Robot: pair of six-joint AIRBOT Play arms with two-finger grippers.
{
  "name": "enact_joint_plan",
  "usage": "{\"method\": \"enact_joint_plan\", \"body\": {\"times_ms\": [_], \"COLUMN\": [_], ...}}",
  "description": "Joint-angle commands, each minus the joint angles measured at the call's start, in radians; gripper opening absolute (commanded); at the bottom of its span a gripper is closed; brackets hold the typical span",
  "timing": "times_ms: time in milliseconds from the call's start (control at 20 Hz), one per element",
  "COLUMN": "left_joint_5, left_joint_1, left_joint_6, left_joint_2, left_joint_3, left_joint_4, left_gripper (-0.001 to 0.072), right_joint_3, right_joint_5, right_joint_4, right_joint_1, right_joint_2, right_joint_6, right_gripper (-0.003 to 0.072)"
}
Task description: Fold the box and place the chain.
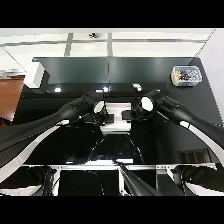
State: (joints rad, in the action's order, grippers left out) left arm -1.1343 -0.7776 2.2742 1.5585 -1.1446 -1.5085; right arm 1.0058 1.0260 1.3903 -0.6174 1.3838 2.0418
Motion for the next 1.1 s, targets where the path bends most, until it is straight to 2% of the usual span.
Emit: {"method": "enact_joint_plan", "body": {"times_ms": [0, 450, 500, 550, 950, 1050], "left_joint_5": [0.000, 0.000, 0.000, 0.000, 0.000, 0.000], "left_joint_1": [0.000, 0.000, 0.000, 0.000, 0.000, 0.000], "left_joint_6": [0.000, 0.000, 0.000, 0.000, 0.000, 0.000], "left_joint_2": [0.001, 0.001, 0.001, 0.001, 0.001, 0.001], "left_joint_3": [0.000, 0.000, 0.000, 0.000, 0.000, 0.000], "left_joint_4": [0.000, 0.000, 0.000, 0.000, 0.000, 0.000], "left_gripper": [0.0027, 0.0027, 0.0027, 0.0027, 0.0027, 0.0027], "right_joint_3": [0.028, 0.061, 0.061, 0.061, 0.061, 0.061], "right_joint_5": [0.040, 0.058, 0.065, 0.069, 0.090, 0.088], "right_joint_4": [0.065, 0.068, 0.070, 0.074, 0.077, 0.077], "right_joint_1": [-0.031, -0.066, -0.066, -0.066, -0.081, -0.080], "right_joint_2": [0.027, 0.057, 0.059, 0.060, 0.089, 0.089], "right_joint_6": [0.078, 0.150, 0.155, 0.160, 0.165, 0.165], "right_gripper": [0.0428, 0.0427, 0.0343, 0.0330, 0.0329, 0.0292]}}
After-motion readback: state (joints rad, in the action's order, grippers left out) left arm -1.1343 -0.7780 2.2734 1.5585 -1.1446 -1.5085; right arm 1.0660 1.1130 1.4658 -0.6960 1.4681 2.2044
